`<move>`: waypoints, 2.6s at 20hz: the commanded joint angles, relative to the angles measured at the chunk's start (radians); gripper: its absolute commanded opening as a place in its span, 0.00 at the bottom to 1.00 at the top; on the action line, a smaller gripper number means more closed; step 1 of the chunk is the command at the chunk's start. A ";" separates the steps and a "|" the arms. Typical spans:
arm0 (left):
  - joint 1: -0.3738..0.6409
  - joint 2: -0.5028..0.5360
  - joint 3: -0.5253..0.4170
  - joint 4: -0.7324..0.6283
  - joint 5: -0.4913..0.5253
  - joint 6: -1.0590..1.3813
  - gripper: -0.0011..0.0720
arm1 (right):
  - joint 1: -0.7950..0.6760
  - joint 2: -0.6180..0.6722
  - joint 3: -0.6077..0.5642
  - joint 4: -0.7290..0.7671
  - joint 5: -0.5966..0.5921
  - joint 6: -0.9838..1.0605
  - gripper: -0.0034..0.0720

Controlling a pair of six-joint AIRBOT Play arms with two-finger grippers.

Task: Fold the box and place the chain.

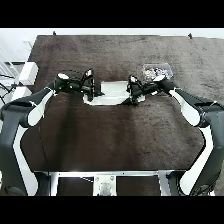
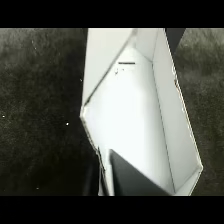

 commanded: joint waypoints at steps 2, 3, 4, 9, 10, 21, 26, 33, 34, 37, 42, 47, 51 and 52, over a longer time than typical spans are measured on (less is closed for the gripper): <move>0.001 0.001 0.002 -0.020 -0.032 0.000 0.37 | 0.000 0.000 0.000 0.000 0.000 0.000 0.70; 0.001 0.004 0.002 -0.021 -0.034 0.000 0.37 | 0.000 0.000 0.000 0.000 0.000 0.000 0.70; 0.001 0.008 0.002 -0.020 -0.034 0.000 0.37 | 0.000 0.000 0.000 0.000 0.000 0.000 0.70; 0.052 0.009 0.058 -0.016 -0.110 -0.044 0.37 | 0.000 0.000 0.000 0.000 0.000 0.000 0.70; 0.071 0.009 0.071 -0.016 -0.128 -0.065 0.37 | 0.000 0.000 0.000 0.000 0.000 0.000 0.70; 0.128 0.050 0.256 -0.007 -0.399 -0.317 0.03 | 0.000 0.000 0.000 0.000 0.000 0.000 0.70; 0.047 0.220 0.132 0.038 -0.251 -0.303 0.03 | 0.000 0.000 0.000 0.000 0.000 0.000 0.70; -0.082 0.495 -0.280 0.034 0.052 -0.180 0.03 | 0.000 0.000 0.000 0.000 0.000 0.000 0.70; -0.095 0.495 -0.300 0.035 0.040 -0.168 0.03 | 0.000 0.000 0.000 0.000 0.000 0.000 0.70; -0.111 0.493 -0.362 0.035 0.119 -0.156 0.03 | 0.000 0.000 0.000 0.000 0.000 0.000 0.70; -0.110 0.439 -0.368 0.006 0.240 -0.156 0.03 | 0.000 0.000 0.000 0.000 0.000 0.000 0.70; -0.108 0.365 -0.269 0.013 0.312 -0.165 0.04 | 0.000 0.000 0.000 0.000 0.000 0.000 0.70; -0.101 0.284 -0.154 0.069 0.333 -0.230 0.04 | 0.000 0.000 0.000 0.000 0.000 0.000 0.70; -0.101 0.264 -0.130 0.089 0.333 -0.250 0.04 | 0.000 0.000 0.000 0.000 0.000 0.000 0.70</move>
